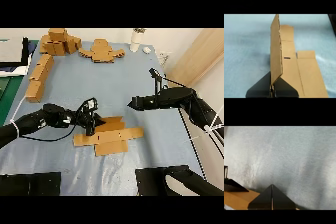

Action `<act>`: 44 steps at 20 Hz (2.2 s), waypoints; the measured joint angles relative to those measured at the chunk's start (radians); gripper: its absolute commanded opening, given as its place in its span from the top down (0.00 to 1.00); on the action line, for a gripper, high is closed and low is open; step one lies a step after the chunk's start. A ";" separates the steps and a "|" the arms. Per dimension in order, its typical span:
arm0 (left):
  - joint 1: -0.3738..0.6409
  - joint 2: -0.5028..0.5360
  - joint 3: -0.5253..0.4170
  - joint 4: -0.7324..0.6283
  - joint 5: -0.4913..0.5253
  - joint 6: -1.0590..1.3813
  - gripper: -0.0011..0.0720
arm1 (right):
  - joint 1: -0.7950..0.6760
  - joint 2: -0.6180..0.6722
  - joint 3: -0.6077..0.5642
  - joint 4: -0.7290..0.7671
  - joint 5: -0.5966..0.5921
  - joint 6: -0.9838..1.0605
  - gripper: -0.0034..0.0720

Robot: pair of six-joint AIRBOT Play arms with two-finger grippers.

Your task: Fold the box.

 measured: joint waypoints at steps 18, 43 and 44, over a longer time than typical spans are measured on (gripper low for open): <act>-0.039 0.021 -0.090 -0.177 -0.027 0.249 0.97 | 0.021 0.000 0.000 0.002 0.004 -0.001 0.95; -0.119 0.040 -0.173 -0.239 0.026 0.343 0.96 | 0.023 0.000 0.000 0.018 0.016 -0.001 0.95; -0.120 0.045 -0.173 -0.234 0.022 0.325 0.96 | 0.023 0.000 0.000 0.019 0.016 -0.001 0.95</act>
